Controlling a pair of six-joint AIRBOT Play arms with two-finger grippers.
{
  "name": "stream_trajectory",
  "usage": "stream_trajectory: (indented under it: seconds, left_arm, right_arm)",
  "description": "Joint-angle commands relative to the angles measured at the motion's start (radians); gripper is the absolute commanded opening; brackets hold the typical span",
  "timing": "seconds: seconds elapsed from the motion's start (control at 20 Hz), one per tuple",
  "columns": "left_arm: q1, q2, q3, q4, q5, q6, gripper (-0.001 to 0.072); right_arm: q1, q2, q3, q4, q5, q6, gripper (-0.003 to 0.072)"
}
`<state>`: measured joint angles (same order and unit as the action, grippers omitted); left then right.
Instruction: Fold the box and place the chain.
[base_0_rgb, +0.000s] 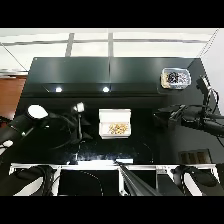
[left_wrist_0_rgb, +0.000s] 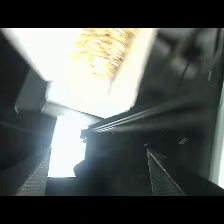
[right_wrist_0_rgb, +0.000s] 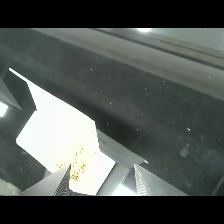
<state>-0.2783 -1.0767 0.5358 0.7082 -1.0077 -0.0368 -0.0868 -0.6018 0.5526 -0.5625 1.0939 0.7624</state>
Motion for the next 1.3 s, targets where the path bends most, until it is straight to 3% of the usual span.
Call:
stream_trajectory:
  seconds: [0.0, 0.3, 0.55, 1.25]
  left_arm:
    - [-0.112, -0.027, -0.018, 0.037, 0.243, 0.248, 0.0709]
    - [-0.117, -0.171, 0.026, -0.074, 0.185, 0.212, 0.0708]
    - [-0.121, -0.181, 0.027, -0.204, 0.169, 0.212, 0.0708]
    - [-0.161, -0.2, 0.027, -0.194, 0.169, 0.275, 0.0696]
  right_arm:
    - [0.0, 0.0, -0.002, -0.017, -0.002, 0.009, 0.0472]
    - [0.0, 0.0, -0.002, -0.035, -0.003, 0.009, 0.0472]
    - [0.0, 0.0, -0.002, -0.035, -0.003, 0.009, 0.0472]
    - [0.0, 0.0, -0.002, -0.04, 0.002, 0.009, 0.0472]
